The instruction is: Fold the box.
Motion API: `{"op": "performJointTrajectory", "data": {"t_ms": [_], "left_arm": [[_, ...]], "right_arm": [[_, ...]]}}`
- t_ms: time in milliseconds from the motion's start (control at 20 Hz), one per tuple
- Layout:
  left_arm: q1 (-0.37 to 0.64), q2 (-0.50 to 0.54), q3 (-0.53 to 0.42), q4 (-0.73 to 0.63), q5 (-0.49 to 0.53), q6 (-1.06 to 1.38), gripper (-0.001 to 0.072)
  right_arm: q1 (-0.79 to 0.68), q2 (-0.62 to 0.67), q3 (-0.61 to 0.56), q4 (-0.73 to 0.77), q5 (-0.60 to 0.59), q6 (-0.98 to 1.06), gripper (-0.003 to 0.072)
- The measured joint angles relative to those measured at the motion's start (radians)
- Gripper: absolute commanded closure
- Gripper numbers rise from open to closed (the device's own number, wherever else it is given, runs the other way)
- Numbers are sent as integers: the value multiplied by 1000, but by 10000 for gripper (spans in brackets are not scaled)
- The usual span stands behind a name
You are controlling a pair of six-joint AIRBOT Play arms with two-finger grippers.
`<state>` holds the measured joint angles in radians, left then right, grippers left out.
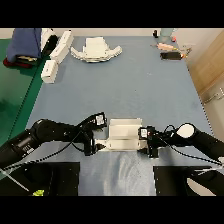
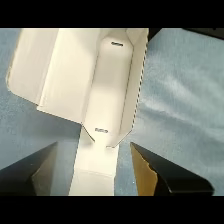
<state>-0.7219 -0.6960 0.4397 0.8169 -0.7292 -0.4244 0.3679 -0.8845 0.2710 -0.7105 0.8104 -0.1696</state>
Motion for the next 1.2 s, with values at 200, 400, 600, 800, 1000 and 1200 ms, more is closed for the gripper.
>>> {"op": "performJointTrajectory", "data": {"t_ms": [200,400,600,800,1000,1200], "left_arm": [[24,-48,-52,-75,34,187,17],[30,-134,-66,-157,40,337,17],[32,-208,-64,-235,43,463,209],[34,-256,-60,-266,63,510,364],[33,-271,-58,-286,106,528,559],[30,-276,-58,-323,119,557,583]], "right_arm": [[0,0,0,0,0,0,102],[0,0,0,0,0,0,102],[0,0,0,0,0,0,102],[0,0,0,0,0,0,102],[0,0,0,0,0,0,102],[0,0,0,0,0,0,102]]}}
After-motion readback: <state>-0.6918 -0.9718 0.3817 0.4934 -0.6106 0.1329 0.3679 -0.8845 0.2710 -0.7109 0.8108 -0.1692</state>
